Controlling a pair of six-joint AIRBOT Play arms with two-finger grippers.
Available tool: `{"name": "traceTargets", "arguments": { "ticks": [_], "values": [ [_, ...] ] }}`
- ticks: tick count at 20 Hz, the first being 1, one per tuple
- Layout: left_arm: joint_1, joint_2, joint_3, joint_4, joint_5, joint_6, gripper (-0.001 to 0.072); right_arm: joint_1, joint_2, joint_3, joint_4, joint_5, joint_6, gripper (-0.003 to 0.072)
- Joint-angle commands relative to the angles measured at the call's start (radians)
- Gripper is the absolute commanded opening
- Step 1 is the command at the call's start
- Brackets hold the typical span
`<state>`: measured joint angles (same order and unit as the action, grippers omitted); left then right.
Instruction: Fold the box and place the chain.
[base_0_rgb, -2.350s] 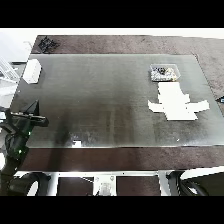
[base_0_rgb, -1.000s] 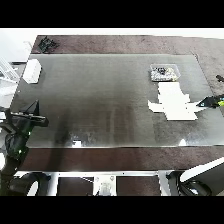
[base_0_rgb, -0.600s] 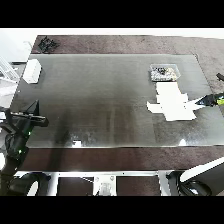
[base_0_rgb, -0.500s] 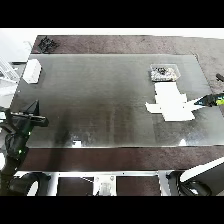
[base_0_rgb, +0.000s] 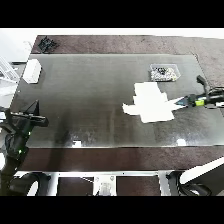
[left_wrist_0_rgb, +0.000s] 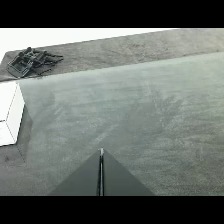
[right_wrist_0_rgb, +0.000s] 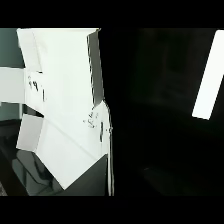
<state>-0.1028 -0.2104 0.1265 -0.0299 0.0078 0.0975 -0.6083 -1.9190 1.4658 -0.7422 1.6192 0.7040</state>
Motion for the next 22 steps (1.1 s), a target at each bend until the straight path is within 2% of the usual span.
{"name": "traceTargets", "arguments": {
  "ticks": [1, 4, 6, 9, 13, 19, 22],
  "values": [
    [0.0, 0.001, 0.0, 0.0, 0.0, 0.0, 0.0021, 0.152, 0.097, -0.179, 0.202, -0.171, -0.004, 0.0002],
    [0.0, 0.001, 0.0, 0.0, 0.0, 0.0, 0.002, 0.318, 0.137, -0.247, 0.357, -0.251, 0.006, 0.0002],
    [0.0, 0.001, 0.0, 0.0, 0.0, 0.0, 0.0021, 0.444, 0.138, -0.248, 0.368, -0.314, 0.026, 0.0002],
    [0.0, 0.001, 0.0, 0.0, 0.0, 0.0, 0.0021, 0.573, 0.137, -0.249, 0.365, -0.5, 0.071, 0.0002],
    [0.0, 0.001, 0.0, 0.0, 0.0, 0.0, 0.002, 0.613, 0.138, -0.259, 0.34, -0.626, 0.183, 0.0002],
    [0.0, 0.001, 0.003, 0.0, 0.0, 0.0, 0.002, 0.613, 0.139, -0.259, 0.337, -0.651, 0.182, 0.0002],
    [0.0, 0.001, 0.003, 0.0, -0.003, -0.002, 0.0021, 0.613, 0.139, -0.257, 0.285, -0.65, 0.183, 0.0002]
  ]
}}
